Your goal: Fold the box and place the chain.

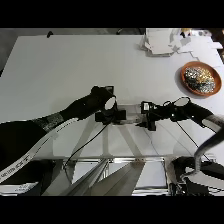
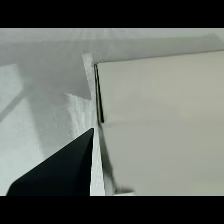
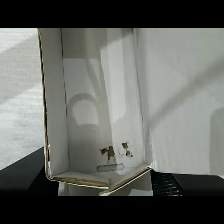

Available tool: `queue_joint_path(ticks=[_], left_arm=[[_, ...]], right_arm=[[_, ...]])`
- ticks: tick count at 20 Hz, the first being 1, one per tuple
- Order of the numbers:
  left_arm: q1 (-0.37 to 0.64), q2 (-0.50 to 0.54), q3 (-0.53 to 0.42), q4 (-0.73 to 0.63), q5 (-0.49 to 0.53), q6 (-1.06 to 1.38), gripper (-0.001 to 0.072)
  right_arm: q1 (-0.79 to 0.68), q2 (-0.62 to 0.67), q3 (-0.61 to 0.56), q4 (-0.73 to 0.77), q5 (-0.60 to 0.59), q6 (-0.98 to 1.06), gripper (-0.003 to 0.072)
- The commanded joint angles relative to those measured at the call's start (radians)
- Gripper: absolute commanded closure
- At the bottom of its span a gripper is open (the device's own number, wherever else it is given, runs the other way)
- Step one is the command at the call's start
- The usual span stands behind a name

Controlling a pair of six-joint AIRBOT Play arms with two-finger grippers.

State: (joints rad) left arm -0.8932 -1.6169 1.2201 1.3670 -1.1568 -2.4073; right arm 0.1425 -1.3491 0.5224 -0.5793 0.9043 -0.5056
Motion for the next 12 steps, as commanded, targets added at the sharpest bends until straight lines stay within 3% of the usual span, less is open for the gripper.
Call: queue_joint_path(ticks=[1,11,12], left_arm=[[-0.002,-0.02,0.005,0.003,0.0,-0.03,0.0448],[0.003,-0.101,0.104,0.003,-0.1,-0.04,0.0462],[0.004,-0.101,0.104,0.004,-0.095,-0.04,0.0503]], right_arm=[[0.0,0.0,0.0,0.0,0.0,0.0,0.0282],[0.0,0.0,0.0,0.0,0.0,0.0,0.0282],[0.0,0.0,0.0,0.0,0.0,0.0,0.0282]])
